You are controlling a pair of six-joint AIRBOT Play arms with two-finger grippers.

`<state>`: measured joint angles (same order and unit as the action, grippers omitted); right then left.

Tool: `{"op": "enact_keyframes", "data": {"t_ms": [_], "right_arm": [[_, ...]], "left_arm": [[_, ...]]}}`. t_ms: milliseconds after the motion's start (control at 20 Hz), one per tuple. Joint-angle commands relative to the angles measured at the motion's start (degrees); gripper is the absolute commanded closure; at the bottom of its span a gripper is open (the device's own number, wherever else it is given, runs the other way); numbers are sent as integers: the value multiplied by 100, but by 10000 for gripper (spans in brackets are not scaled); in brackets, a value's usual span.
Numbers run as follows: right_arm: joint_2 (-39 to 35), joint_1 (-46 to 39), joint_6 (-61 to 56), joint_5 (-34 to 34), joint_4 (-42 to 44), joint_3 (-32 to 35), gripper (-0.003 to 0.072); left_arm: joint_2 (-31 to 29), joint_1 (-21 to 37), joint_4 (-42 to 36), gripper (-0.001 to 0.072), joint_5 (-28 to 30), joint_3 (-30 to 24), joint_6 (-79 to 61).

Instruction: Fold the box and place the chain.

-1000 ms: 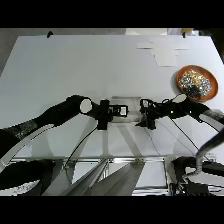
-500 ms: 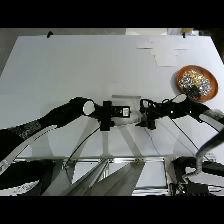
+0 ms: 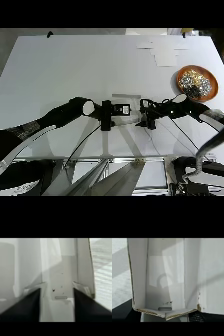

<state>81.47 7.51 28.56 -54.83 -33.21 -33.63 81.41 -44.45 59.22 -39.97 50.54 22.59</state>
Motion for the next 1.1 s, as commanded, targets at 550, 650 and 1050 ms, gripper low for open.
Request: {"op": "enact_keyframes", "data": {"t_ms": [550, 650, 1050], "right_arm": [[-4, 0, -2, -2, 2, -4, 275], [-4, -2, -2, -4, 2, -4, 275], [-4, 0, -2, -2, 2, -4, 275]], "left_arm": [[-1217, 1482, 1165, 707, -1248, -382, 6041], [-1215, 1722, 931, 706, -883, -730, 6596], [-417, 1683, -702, 702, -470, -1029, 6402]]}}
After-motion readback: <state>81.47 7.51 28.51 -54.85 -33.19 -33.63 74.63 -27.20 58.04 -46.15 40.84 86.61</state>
